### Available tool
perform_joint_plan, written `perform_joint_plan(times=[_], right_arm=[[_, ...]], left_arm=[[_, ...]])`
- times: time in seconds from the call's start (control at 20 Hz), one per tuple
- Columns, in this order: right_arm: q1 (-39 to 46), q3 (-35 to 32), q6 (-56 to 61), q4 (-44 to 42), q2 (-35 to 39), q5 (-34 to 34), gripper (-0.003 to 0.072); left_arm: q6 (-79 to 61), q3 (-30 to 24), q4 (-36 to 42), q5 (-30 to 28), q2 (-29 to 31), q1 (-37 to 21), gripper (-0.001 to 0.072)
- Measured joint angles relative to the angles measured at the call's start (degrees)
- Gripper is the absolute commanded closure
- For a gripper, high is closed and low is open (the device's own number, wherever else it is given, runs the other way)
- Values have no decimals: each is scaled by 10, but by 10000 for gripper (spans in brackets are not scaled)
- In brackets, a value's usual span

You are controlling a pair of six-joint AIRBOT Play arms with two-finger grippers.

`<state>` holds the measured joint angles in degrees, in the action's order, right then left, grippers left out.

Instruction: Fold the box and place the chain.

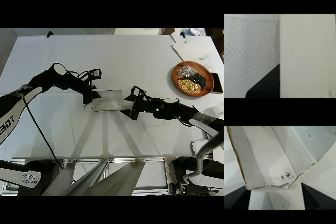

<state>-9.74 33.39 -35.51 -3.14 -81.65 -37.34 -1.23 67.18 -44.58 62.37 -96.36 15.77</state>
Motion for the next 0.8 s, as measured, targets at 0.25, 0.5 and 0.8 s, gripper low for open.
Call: perform_joint_plan(times=[0.25, 0.5, 0.8], right_arm=[[0, 20, 52, 38, 0, -2, -13], [0, 39, 89, 72, 0, -7, -10], [11, 44, 103, 81, 0, -23, -9]], left_arm=[[0, 0, 0, 0, 0, 0, 696], [0, 0, 0, 0, 0, 0, 696], [0, 0, 0, 0, 0, 0, 696]])
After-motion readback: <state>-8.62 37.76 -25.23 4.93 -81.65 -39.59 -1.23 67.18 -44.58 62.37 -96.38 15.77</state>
